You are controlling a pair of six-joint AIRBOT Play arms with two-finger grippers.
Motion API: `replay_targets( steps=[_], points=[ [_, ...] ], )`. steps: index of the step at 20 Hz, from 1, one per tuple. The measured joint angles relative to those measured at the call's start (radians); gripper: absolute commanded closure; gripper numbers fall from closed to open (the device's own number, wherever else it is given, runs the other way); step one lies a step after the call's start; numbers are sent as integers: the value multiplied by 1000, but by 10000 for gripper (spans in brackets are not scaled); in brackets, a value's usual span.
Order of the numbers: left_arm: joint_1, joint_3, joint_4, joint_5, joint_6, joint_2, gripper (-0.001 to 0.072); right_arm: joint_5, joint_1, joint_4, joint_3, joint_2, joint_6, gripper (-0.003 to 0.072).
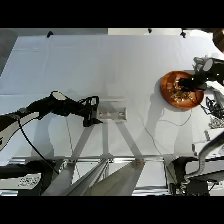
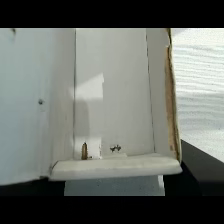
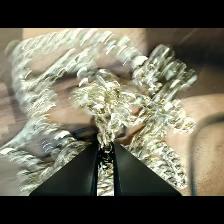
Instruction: Fold the box and place the chain.
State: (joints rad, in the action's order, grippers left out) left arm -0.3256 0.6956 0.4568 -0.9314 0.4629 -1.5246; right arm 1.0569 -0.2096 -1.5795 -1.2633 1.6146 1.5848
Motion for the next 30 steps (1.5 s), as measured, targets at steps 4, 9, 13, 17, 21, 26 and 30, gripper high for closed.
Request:
replay_targets(
  steps=[4, 9, 13, 17, 21, 26, 30],
  points=[
    [0, 0, 0, 0, 0, 0, 496, 42, 55, -29, -1, -135, -47, 678],
    [0, 0, 0, 0, 0, 0, 496, 184, 166, -40, 5, -337, -120, 679],
    [0, 0, 0, 0, 0, 0, 496, 282, 303, -24, 9, -481, -137, 678],
    [0, 0, 0, 0, 0, 0, 496, 344, 473, -12, 10, -571, -99, 677],
    [0, 0, 0, 0, 0, 0, 496, 355, 642, -6, 10, -600, -38, 676],
    [0, 0, 0, 0, 0, 0, 496, 288, 813, -5, 11, -608, 35, 676],
    [0, 0, 0, 0, 0, 0, 496, 200, 909, -1, 11, -609, 73, 675]
  ],
)
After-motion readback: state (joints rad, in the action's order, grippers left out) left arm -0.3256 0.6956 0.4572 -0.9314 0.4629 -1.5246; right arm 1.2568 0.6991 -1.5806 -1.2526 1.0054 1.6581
